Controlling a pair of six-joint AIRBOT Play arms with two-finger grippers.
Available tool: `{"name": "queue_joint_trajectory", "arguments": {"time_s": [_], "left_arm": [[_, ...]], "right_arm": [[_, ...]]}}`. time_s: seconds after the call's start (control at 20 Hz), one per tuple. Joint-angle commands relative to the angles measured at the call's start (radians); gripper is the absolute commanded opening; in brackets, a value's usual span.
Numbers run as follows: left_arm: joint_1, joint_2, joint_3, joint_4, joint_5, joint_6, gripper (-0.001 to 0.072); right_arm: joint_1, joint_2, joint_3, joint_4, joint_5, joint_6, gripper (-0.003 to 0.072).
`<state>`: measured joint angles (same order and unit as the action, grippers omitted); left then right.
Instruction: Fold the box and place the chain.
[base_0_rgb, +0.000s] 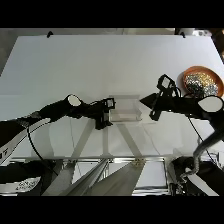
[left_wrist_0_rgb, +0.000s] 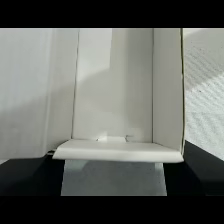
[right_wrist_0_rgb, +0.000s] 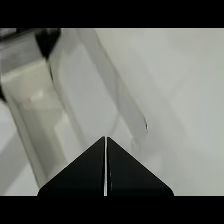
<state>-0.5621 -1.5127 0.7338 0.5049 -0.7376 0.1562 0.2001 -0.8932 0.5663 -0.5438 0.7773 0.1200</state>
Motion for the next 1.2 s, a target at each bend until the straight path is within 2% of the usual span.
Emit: {"name": "queue_joint_trajectory", "arguments": {"time_s": [0.0,0.25,0.4,0.7,1.0,1.15], "left_arm": [[0.0,0.001,0.0,0.0,-0.001,0.0,0.001],[0.0,0.001,0.0,0.0,-0.003,0.0,0.001],[0.0,0.001,0.0,0.0,-0.003,0.0,0.001],[0.0,0.001,0.0,0.0,-0.003,0.0,0.001],[0.0,0.001,0.0,0.001,-0.003,0.0,0.001],[0.0,0.001,0.0,0.0,-0.003,0.0,0.001]], "right_arm": [[0.137,-0.083,0.001,0.164,-0.266,0.014,0.0016],[0.156,-0.224,0.003,0.182,-0.287,0.01,0.0015],[0.154,-0.277,0.003,0.182,-0.381,0.032,0.0015],[0.153,-0.336,0.003,0.182,-0.422,0.044,0.0015],[0.153,-0.401,0.003,0.171,-0.322,0.092,0.0015],[0.153,-0.401,0.003,0.172,-0.319,0.094,0.0016]]}}
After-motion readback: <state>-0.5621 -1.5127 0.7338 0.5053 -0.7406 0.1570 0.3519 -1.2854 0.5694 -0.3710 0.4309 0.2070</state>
